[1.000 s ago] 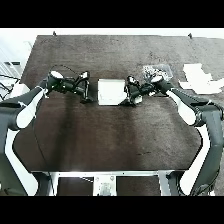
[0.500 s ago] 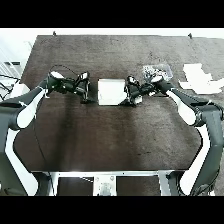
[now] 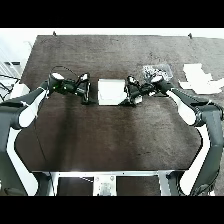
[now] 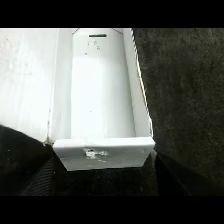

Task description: Fold the box and place the chain.

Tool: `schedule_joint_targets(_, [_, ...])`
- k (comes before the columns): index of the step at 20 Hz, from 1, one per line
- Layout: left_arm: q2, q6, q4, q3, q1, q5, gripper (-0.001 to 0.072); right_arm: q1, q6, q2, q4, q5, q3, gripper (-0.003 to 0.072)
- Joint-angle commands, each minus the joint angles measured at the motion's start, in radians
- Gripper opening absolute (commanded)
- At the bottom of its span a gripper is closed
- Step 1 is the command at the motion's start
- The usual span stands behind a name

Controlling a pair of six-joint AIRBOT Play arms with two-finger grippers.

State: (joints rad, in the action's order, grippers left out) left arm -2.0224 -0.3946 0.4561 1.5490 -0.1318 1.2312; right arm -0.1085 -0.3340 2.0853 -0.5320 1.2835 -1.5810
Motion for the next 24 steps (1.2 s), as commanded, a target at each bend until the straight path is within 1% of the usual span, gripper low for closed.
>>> schedule_joint_targets(1, [-0.005,-0.007,-0.019,0.0,-0.005,0.002,0.072,0.0,0.0,0.0,0.0,0.0,0.0,0.0579])
schedule_joint_targets(10, [-0.006,-0.006,0.005,0.0,-0.061,-0.091,0.072,0.0,0.0,0.0,0.0,0.0,0.0,0.0579])
schedule_joint_targets(16, [-0.043,0.004,-0.002,0.011,-0.077,-0.104,0.072,0.0,0.0,0.0,0.0,0.0,0.0,0.0579])
schedule_joint_targets(23, [-0.043,0.002,-0.015,0.011,-0.079,-0.115,0.072,0.0,0.0,0.0,0.0,0.0,0.0,0.058])
schedule_joint_targets(24, [-0.043,0.002,-0.015,0.011,-0.079,-0.116,0.0707,0.0,0.0,0.0,0.0,0.0,0.0,0.0579])
